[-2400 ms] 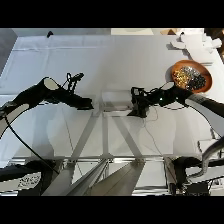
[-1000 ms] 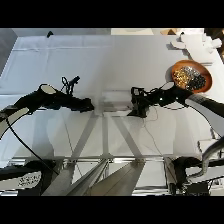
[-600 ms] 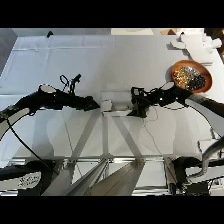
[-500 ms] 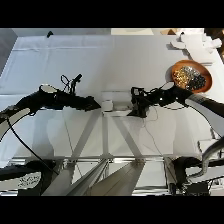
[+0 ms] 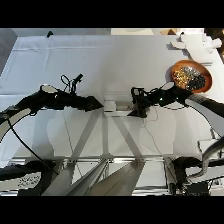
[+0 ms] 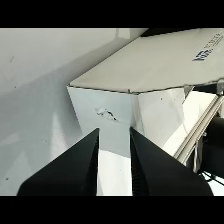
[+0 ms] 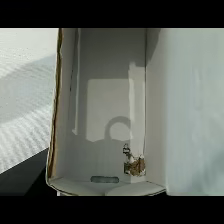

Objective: Fold the box and place the chain.

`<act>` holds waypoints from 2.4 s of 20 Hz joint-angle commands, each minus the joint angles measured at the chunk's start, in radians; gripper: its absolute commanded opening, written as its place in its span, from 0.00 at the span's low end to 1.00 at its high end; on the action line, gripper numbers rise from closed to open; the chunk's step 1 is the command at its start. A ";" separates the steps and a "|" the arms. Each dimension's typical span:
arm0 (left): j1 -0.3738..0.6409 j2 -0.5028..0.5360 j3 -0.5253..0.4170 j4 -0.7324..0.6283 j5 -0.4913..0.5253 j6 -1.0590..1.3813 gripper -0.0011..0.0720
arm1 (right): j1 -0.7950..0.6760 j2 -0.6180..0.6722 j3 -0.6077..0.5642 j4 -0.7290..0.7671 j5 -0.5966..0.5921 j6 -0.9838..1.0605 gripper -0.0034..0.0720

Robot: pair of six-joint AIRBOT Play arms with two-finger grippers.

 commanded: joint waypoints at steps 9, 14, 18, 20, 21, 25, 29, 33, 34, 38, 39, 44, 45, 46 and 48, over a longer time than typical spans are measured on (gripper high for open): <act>-0.014 0.002 0.000 0.050 0.042 -0.031 0.29 | 0.000 0.000 0.000 0.004 0.001 0.001 0.57; 0.005 0.016 0.000 0.050 0.045 -0.030 0.30 | 0.000 0.000 0.000 0.004 0.001 0.001 0.57; 0.005 0.026 0.000 0.055 0.043 -0.030 0.30 | 0.000 0.000 0.000 0.004 0.001 0.001 0.57; 0.005 0.028 0.000 0.055 0.041 -0.030 0.30 | 0.000 0.000 0.000 0.004 0.000 0.001 0.57; 0.005 0.029 0.000 0.054 0.039 -0.030 0.30 | 0.000 0.000 0.000 0.004 0.000 0.001 0.57; 0.004 0.030 0.000 0.047 0.035 -0.030 0.31 | 0.000 0.000 0.000 0.004 0.001 0.001 0.57; 0.004 0.030 0.000 0.047 0.036 -0.023 0.31 | 0.000 0.000 0.000 0.004 0.000 0.001 0.57; 0.003 0.030 0.000 0.047 0.016 -0.023 0.31 | 0.000 0.000 0.000 0.004 0.000 0.001 0.57; 0.000 0.030 0.000 0.047 0.015 -0.023 0.31 | 0.000 0.000 0.000 0.004 0.001 0.001 0.57; -0.034 0.030 0.000 0.047 0.036 -0.019 0.54 | 0.000 0.000 0.000 0.004 0.000 0.001 0.57; -0.044 0.030 0.000 0.048 0.053 -0.019 0.54 | 0.000 0.000 0.000 0.004 0.001 0.001 0.57; -0.061 0.030 0.000 0.070 0.110 -0.027 0.54 | 0.000 0.000 0.000 0.004 0.000 0.001 0.57; -0.061 0.030 0.000 0.061 0.109 -0.027 0.53 | 0.000 0.000 0.000 0.004 0.000 0.001 0.57; -0.066 0.030 0.000 0.060 0.110 -0.027 0.46 | 0.000 0.000 0.000 0.004 0.000 0.001 0.57; -0.087 0.030 0.001 0.073 0.121 -0.026 0.45 | 0.000 0.000 0.000 0.004 0.001 0.001 0.57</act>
